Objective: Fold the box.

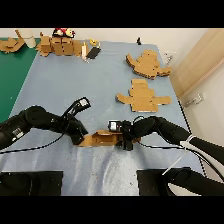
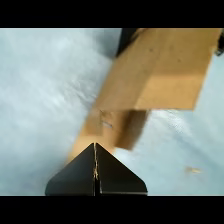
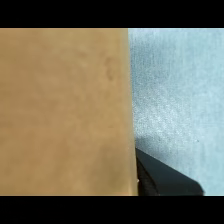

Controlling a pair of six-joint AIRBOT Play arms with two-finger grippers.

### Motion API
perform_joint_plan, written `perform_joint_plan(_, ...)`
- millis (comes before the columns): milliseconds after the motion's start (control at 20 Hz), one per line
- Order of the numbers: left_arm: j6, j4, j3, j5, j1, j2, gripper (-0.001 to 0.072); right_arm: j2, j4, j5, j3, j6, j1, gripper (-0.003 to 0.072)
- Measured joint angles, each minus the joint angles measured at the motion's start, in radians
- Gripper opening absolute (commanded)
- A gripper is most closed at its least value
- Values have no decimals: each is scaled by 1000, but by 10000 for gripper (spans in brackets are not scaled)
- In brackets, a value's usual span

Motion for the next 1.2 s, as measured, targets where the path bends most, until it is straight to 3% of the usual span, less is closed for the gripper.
perform_joint_plan(100,-174,-8,-11,-71,-32,21,10,0,0,0,0,0,0,440)
perform_joint_plan(250,-316,-140,-35,-50,-113,12,10,0,0,0,0,0,0,440)
perform_joint_plan(500,-402,-369,-47,207,-219,-69,10,0,0,-1,0,0,0,440)
perform_joint_plan(800,-427,-500,-50,522,-243,-135,10,0,0,-1,0,0,0,440)
perform_joint_plan(1100,-430,-571,-49,674,-245,-182,10,0,-2,5,0,1,-1,440)
perform_joint_plan(1200,-430,-579,-49,683,-245,-196,10,0,-2,5,0,1,-1,440)
